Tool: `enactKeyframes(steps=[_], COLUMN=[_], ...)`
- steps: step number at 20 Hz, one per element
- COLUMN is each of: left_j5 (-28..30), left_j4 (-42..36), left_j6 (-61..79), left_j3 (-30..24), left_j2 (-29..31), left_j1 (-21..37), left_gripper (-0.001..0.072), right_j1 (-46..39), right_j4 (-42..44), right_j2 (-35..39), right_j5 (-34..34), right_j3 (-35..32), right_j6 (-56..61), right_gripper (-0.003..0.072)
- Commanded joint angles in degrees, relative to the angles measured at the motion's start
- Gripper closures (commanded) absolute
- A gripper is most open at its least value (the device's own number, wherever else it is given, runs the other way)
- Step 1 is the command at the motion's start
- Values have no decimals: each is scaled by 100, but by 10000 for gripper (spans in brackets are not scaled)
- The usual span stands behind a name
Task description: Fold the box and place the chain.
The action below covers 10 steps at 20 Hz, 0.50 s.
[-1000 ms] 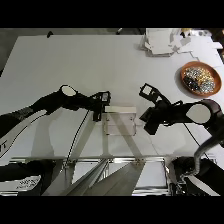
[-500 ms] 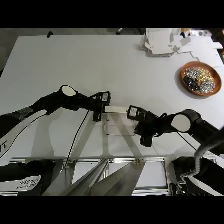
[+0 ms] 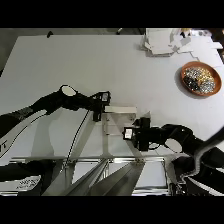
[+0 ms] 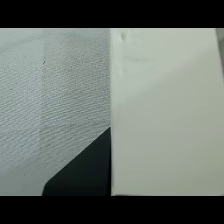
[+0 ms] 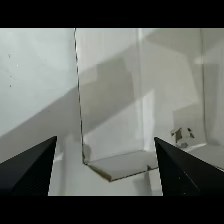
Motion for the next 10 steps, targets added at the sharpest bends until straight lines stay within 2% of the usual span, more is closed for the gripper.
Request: enactKeyframes(steps=[1, 5, 10], left_j5=[2, 0, 2], left_j4=[0, 0, 0], left_j6=[0, 2, 2], left_j3=[-2, -2, -2], left_j2=[-4, -4, -4], left_j1=[-4, -4, -4], left_gripper=[701, 701, 701], right_j1=[229, 227, -68], right_j4=[-417, -1231, -1318], right_j2=[-232, -417, -9], right_j5=[-605, -614, -551], right_j3=[-85, -85, -83], right_j6=[422, 1040, 1152], right_gripper=[15, 18, 18])
